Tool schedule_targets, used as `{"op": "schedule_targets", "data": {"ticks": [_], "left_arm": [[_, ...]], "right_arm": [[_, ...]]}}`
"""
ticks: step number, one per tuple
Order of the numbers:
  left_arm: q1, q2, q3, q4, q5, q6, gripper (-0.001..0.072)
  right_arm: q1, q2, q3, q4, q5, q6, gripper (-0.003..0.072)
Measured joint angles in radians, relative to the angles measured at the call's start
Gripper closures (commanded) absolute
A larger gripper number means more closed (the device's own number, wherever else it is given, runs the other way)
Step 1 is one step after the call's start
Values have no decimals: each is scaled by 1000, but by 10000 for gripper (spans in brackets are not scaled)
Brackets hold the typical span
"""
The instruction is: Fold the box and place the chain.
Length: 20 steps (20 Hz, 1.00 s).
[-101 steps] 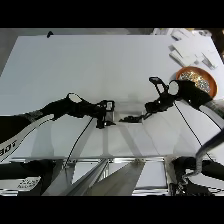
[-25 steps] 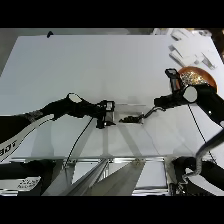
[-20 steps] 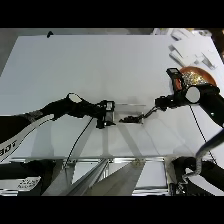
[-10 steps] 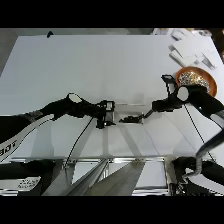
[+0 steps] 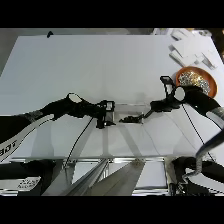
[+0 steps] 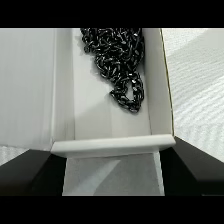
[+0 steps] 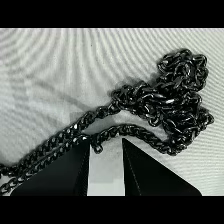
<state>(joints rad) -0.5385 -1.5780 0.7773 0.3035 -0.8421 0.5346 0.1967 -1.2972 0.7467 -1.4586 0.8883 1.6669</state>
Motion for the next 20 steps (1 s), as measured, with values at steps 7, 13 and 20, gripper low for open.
{"op": "schedule_targets", "data": {"ticks": [7, 13, 20], "left_arm": [[0, 0, 0, 0, 0, 0, 506], [0, 0, 0, 0, 0, 0, 506], [0, 0, 0, 0, 0, 0, 506]], "right_arm": [[-1, -19, 2, 7, -5, 5, 665], [0, 29, -1, 30, 43, -40, 666], [-1, 264, -1, 134, 101, -117, 665]]}}
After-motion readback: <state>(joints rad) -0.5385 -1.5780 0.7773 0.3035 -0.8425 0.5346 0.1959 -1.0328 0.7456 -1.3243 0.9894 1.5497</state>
